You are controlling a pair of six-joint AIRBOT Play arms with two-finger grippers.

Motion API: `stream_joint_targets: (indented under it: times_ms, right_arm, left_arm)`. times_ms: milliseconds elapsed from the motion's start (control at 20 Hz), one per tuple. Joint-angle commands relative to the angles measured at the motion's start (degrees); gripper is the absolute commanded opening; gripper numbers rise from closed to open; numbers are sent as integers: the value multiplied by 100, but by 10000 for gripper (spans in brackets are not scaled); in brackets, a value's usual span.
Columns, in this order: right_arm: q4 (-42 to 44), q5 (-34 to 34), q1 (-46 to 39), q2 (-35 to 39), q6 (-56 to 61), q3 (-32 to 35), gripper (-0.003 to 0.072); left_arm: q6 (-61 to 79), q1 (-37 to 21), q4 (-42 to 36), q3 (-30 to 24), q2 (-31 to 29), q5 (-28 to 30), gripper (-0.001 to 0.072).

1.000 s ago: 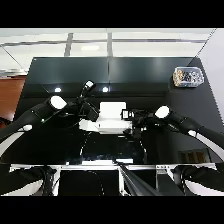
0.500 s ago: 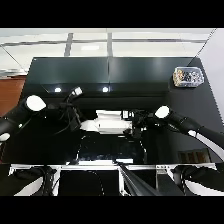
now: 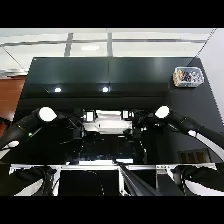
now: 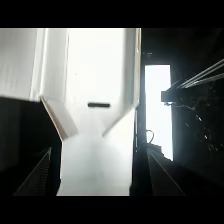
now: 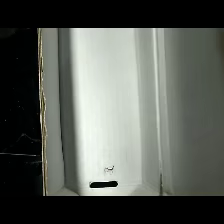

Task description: Fold the box and place the chain.

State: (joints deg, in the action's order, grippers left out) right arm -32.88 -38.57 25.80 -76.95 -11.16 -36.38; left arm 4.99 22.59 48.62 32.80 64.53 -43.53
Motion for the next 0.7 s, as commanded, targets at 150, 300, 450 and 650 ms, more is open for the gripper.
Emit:
stream_joint_targets:
  times_ms: [150,300,450,650]
  right_arm:
    - [2,-2,2,-2,0,-2,16]
    - [2,-2,2,-2,0,-2,16]
    - [2,-2,2,-2,0,-2,15]
    - [2,-2,2,-2,2,-2,15]
  left_arm:
    - [208,166,-752,-9,304,282,604]
    - [210,133,-772,-9,304,127,201]
    - [214,133,-931,-9,310,129,201]
    - [236,144,-1515,-2,535,118,202]
